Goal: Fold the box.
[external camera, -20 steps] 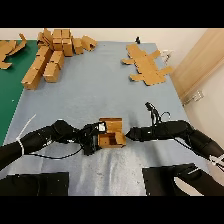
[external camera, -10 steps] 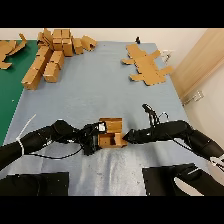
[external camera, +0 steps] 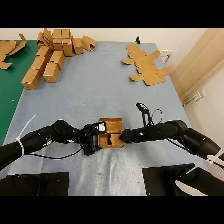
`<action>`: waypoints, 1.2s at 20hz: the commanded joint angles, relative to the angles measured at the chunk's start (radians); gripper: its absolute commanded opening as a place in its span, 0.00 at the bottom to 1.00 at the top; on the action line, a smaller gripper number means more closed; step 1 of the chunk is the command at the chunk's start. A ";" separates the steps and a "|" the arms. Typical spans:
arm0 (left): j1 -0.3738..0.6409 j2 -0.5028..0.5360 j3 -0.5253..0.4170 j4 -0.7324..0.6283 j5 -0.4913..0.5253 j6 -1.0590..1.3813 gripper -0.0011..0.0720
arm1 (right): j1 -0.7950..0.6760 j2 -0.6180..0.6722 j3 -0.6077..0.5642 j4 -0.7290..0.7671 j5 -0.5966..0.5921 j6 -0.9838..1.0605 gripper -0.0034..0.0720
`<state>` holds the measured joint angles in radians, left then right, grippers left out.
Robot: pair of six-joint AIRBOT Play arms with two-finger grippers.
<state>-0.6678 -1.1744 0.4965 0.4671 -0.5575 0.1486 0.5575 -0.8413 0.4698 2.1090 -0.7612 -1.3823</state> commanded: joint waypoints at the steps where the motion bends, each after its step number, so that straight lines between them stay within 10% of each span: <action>1: 0.000 0.000 0.001 0.000 0.000 0.000 0.85 | 0.128 -0.065 0.083 -0.273 -0.015 0.320 0.46; 15: 0.000 0.000 0.001 0.000 0.000 0.000 0.85 | 0.399 -0.409 0.472 -0.632 -0.495 0.799 0.48; 24: 0.000 0.000 0.001 0.000 0.000 0.000 0.85 | 0.398 -0.510 0.505 -0.602 -0.499 0.825 0.47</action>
<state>-0.6678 -1.1744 0.4965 0.4671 -0.5571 0.1486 0.9539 -1.3270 0.9680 1.5043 -1.2518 -0.5671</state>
